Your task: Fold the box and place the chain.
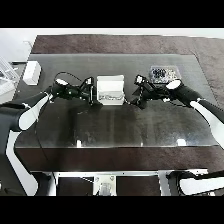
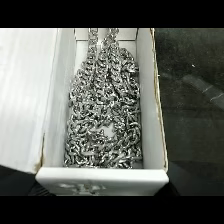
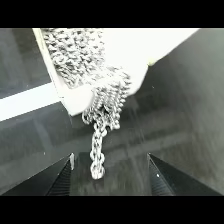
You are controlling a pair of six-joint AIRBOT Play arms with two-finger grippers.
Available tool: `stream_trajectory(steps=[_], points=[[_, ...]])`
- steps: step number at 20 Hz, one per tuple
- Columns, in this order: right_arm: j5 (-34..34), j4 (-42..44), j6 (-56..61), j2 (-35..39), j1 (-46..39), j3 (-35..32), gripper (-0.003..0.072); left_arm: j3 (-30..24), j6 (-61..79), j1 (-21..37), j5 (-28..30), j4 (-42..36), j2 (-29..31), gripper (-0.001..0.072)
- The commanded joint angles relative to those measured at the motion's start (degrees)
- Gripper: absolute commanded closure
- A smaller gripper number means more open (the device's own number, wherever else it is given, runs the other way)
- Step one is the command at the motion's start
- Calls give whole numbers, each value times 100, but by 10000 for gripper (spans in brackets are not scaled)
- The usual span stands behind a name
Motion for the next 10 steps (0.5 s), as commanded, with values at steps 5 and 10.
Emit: stream_trajectory(steps=[5, 10], points=[[850, 494, -767, -846, -13, 693, 118, 0, 2, -2, 11, 2, 4, 152], [1034, 448, -726, -1049, 74, 916, 118, 0, 0, -2, 9, 2, 4, 151]])
